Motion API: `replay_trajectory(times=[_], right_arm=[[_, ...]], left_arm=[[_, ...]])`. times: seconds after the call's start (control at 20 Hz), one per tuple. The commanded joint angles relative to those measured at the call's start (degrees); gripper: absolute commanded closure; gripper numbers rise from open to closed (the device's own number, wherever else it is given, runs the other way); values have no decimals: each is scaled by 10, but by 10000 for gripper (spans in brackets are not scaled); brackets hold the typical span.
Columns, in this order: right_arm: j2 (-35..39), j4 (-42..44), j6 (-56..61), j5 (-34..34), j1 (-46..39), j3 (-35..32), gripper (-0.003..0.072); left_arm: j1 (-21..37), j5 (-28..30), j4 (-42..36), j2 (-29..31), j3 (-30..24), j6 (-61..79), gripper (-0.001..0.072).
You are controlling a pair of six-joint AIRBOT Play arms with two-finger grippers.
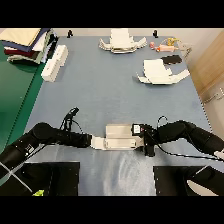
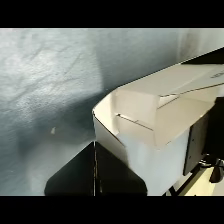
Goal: Fold the box.
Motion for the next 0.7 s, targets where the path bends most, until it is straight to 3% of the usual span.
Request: replay_trajectory(times=[0.0, 0.05, 0.15, 0.65], right_arm=[[0, 0, 0, 0, 0, 0, 173], [0, 0, 0, 0, 0, 0, 173], [0, 0, 0, 0, 0, 0, 173], [0, 0, 0, 0, 0, 0, 173]], left_arm=[[-19, 26, -35, 0, 7, -4, 448], [-19, 23, -36, 0, 13, -4, 200], [-19, 17, -35, 0, 23, -4, 314], [-21, 8, -70, 0, 26, 13, 312]])
